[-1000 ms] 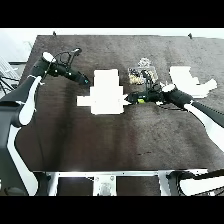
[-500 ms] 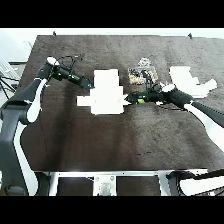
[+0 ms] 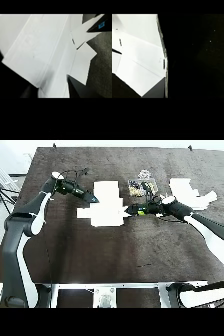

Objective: Fold the box and place the chain.

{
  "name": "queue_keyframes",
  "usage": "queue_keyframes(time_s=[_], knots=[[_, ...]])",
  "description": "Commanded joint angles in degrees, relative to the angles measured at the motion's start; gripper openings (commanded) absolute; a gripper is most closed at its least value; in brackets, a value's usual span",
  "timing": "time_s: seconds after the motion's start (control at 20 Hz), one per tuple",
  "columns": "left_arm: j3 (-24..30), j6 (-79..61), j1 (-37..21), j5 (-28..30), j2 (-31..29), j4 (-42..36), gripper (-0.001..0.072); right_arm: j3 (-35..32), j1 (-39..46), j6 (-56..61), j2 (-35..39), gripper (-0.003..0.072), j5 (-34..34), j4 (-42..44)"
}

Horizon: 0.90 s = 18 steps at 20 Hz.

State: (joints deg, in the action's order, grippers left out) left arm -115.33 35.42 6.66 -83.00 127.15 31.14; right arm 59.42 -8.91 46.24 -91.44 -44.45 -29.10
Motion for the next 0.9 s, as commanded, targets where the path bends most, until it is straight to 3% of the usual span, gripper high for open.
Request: queue_keyframes(time_s=[0.0, 0.2, 0.25, 0.35, 0.5, 0.55, 0.6, 0.7, 0.75, 0.85], knots=[[-0.07, -0.76, 0.26, 0.07, 0.17, -0.33, 0.0438, -0.02, -0.07, 0.04, -0.04, 0.0014, -0.09, 0.15], [-0.07, -1.05, 0.26, 1.11, 0.17, -0.31, 0.0412, -0.02, -0.07, 0.02, -0.04, 0.0015, -0.09, 0.13], [-0.07, -1.05, 0.26, 1.14, 0.17, -0.26, 0.0310, -0.02, -0.07, 0.02, -0.04, 0.0014, -0.09, 0.11], [-0.04, -1.49, 0.26, 1.07, 0.17, -0.24, 0.0256, -0.02, -0.07, 0.02, -0.04, 0.0014, -0.09, 0.11], [-0.04, -1.49, 0.26, 1.18, 0.17, -0.20, 0.0110, -0.02, 0.00, 0.02, -0.04, 0.0015, -0.09, 0.11], [-0.04, -1.51, 0.26, 0.96, 0.17, -0.20, 0.0107, -0.02, 0.00, 0.02, -0.04, 0.0015, -0.09, 0.11], [-0.04, -1.64, 0.26, 0.72, 0.17, -0.20, 0.0022, -0.02, 0.00, 0.02, -0.04, 0.0027, -0.09, 0.13], [-0.04, -3.56, 0.26, -0.31, 0.17, -0.20, 0.0021, -0.02, 0.00, 0.04, -0.04, 0.0273, -0.09, 0.24], [-0.04, -5.11, 0.26, -0.81, 0.17, -0.22, 0.0021, -0.02, 0.09, 0.02, -0.02, 0.0308, -0.09, 0.83], [-0.04, -8.59, 0.26, -1.01, 0.17, -0.26, 0.0020, -0.02, 1.01, -0.02, 0.07, 0.0311, -0.11, 3.13]])
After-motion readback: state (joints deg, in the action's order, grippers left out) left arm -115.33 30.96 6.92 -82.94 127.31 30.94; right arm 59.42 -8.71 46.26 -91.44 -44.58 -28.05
